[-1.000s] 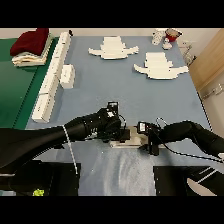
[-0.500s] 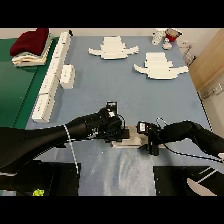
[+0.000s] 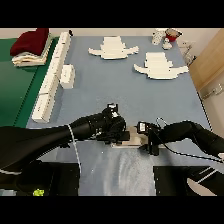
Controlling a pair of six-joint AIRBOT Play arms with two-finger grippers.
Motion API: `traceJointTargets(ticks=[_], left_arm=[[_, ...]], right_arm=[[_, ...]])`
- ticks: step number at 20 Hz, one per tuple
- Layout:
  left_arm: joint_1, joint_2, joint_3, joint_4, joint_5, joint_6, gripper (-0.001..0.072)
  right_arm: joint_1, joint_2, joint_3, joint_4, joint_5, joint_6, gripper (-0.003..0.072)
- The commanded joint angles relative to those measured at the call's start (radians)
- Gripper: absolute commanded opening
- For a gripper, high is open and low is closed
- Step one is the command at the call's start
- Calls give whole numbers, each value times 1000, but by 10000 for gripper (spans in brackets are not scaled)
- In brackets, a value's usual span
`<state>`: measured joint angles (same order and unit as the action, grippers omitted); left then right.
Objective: Fold the box.
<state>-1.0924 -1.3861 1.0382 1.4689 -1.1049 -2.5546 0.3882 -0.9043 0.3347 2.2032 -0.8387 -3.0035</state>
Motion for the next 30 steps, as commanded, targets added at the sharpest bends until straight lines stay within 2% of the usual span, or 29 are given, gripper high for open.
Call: traceJointTargets(ticks=[1,7,9,10,11,13,22,24,25,30], left_arm=[[-14,-41,56,44,-59,4,320],[-24,-76,80,58,-59,3,316],[-24,-80,79,58,-59,3,287],[-24,-83,80,58,-66,3,186],[-24,-86,79,62,-79,8,45],[-24,-88,80,64,-103,8,14],[-24,-83,80,53,-81,47,18],[-24,-82,93,55,-90,71,522],[-24,-81,102,55,-92,72,548],[-23,-74,136,59,-108,106,549]], right_arm=[[0,1,1,0,0,0,464],[0,1,1,0,0,0,464],[0,1,1,0,0,0,464],[0,1,1,0,0,0,464],[0,1,1,0,0,0,464],[0,1,1,0,0,0,464],[0,1,1,0,0,0,464],[0,1,1,0,0,0,464],[0,1,1,0,0,0,464],[0,1,1,0,0,0,464]])
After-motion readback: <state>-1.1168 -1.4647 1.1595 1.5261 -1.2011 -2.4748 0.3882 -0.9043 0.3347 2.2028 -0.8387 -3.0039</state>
